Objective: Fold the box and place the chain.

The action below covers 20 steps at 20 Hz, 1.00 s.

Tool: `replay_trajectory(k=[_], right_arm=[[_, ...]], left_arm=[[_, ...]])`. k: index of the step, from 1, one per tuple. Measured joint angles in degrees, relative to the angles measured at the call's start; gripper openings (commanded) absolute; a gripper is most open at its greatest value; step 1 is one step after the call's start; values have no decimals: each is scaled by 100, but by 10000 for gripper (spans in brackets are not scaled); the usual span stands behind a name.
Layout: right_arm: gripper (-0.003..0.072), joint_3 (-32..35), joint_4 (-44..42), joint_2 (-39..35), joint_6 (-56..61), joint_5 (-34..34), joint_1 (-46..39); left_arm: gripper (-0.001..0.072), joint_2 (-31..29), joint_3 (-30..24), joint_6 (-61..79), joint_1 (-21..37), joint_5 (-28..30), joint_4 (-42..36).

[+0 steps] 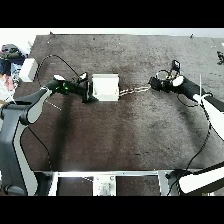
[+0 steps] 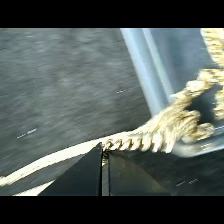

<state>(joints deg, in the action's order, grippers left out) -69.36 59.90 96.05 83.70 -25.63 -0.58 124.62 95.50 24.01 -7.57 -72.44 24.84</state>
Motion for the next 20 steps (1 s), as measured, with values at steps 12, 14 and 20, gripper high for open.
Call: replay_trajectory(k=[12,14,20], right_arm=[[14,-57,-15,-2433,-391,-144,1764],[14,-170,-15,-2549,-409,28,2061],[14,-522,-15,-2393,-422,546,2756]], left_arm=[[404,0,0,0,0,-2,-2],[404,0,0,0,0,-2,-2],[403,0,0,0,0,-2,-2]])
